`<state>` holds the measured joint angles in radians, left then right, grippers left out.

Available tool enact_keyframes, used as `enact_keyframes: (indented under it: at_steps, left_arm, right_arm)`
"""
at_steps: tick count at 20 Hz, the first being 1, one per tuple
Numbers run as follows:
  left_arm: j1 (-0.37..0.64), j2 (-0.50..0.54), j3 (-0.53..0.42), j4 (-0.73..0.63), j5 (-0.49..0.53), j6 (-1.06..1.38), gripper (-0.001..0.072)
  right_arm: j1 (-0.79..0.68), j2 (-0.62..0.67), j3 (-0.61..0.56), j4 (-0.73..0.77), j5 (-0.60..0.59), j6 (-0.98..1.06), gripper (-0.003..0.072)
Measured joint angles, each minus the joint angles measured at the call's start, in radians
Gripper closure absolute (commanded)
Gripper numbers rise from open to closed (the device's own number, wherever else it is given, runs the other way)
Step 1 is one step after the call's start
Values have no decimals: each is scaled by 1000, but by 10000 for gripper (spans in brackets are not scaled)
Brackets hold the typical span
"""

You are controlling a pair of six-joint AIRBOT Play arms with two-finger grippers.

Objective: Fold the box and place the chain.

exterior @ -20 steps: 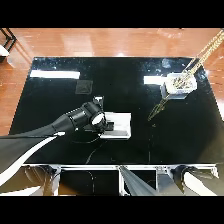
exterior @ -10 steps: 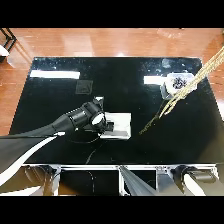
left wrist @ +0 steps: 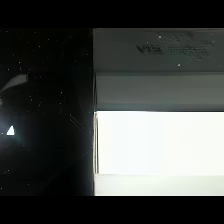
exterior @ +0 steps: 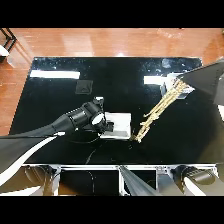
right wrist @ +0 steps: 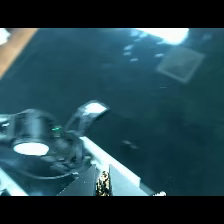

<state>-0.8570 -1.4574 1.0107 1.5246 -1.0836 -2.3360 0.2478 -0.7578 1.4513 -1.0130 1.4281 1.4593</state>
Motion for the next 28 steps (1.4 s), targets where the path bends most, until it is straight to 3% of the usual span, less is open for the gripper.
enact_keyframes:
  at_steps: [10, 16, 20, 28]
  left_arm:
    - [0, 0, 0, 0, 0, 3, 687]
    - [0, 0, 0, 0, 0, 2, 687]
    - [0, 0, 0, 0, 0, 2, 687]
    - [0, 0, 0, 0, -12, 15, 687]
  right_arm:
    - [194, -6, -21, 51, -155, 48, 667]
    - [291, -72, -62, 69, -206, 52, 667]
    - [330, -123, -175, 49, -250, 51, 667]
    - [339, -144, -514, -6, -402, 71, 665]
